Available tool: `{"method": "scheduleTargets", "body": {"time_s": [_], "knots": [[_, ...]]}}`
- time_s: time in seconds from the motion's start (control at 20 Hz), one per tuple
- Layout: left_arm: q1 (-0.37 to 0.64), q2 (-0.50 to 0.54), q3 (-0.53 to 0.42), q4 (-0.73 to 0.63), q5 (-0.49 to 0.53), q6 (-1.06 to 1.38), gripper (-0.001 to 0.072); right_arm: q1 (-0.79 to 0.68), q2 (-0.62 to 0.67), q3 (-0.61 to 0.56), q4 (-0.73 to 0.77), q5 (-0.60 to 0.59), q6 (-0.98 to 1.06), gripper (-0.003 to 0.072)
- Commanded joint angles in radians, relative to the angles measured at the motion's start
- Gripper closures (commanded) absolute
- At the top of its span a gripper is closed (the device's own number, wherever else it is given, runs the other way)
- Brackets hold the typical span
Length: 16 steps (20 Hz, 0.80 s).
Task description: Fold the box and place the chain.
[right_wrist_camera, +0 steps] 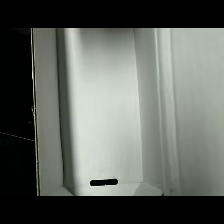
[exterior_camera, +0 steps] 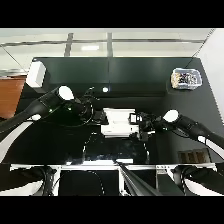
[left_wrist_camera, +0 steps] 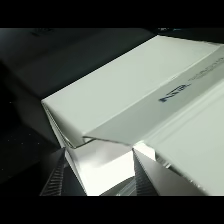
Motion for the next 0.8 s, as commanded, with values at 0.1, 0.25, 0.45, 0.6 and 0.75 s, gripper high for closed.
{"method": "scheduleTargets", "body": {"time_s": [0.1, 0.25, 0.45, 0.6, 0.75], "knots": [[-0.075, 0.0, 0.056, 0.18, 0.01, -0.205, 0.0226, 0.001, -0.001, 0.0, 0.001, 0.0, 0.0, 0.0442], [-0.122, 0.0, 0.058, 0.266, 0.012, -0.311, 0.0226, 0.001, -0.001, 0.0, 0.001, -0.001, 0.001, 0.0441], [-0.179, 0.0, 0.058, 0.285, 0.048, -0.383, 0.0225, 0.001, -0.001, 0.0, 0.001, -0.001, 0.001, 0.0441], [-0.201, -0.001, 0.058, 0.288, 0.074, -0.409, 0.0226, 0.001, -0.001, 0.0, 0.001, -0.001, 0.001, 0.0442], [-0.209, -0.001, 0.058, 0.331, 0.082, -0.466, 0.0226, 0.001, -0.001, 0.0, 0.001, -0.001, 0.0, 0.0441]]}}
